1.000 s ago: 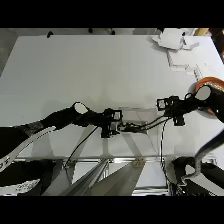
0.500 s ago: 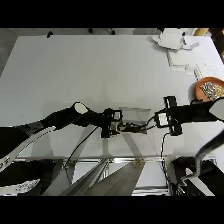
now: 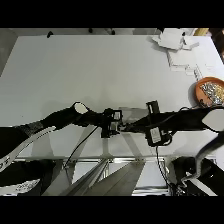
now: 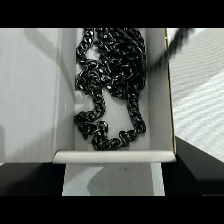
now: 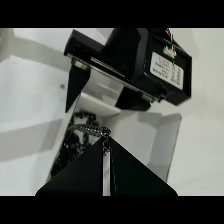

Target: Fold the box and place the chain.

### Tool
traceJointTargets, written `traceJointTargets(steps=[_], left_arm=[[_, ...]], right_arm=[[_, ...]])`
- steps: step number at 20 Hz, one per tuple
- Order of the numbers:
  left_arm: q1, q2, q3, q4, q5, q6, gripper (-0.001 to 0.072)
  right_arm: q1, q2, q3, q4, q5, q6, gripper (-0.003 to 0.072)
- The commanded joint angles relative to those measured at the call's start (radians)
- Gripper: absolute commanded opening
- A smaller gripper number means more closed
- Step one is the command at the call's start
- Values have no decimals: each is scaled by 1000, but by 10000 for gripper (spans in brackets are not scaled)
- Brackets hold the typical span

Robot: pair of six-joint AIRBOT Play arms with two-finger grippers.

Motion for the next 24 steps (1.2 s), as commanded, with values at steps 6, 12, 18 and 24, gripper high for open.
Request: traceJointTargets(steps=[6,12,18,24], left_arm=[[0,1,0,0,0,0,342],[0,1,0,0,0,0,342],[0,1,0,0,0,0,342],[0,1,0,0,0,0,342]], right_arm=[[42,-147,2,-64,-78,28,195],[-138,-3,1,-336,34,100,190],[-356,-61,-114,-337,5,17,175],[-355,-239,-203,-162,-179,-61,230]])
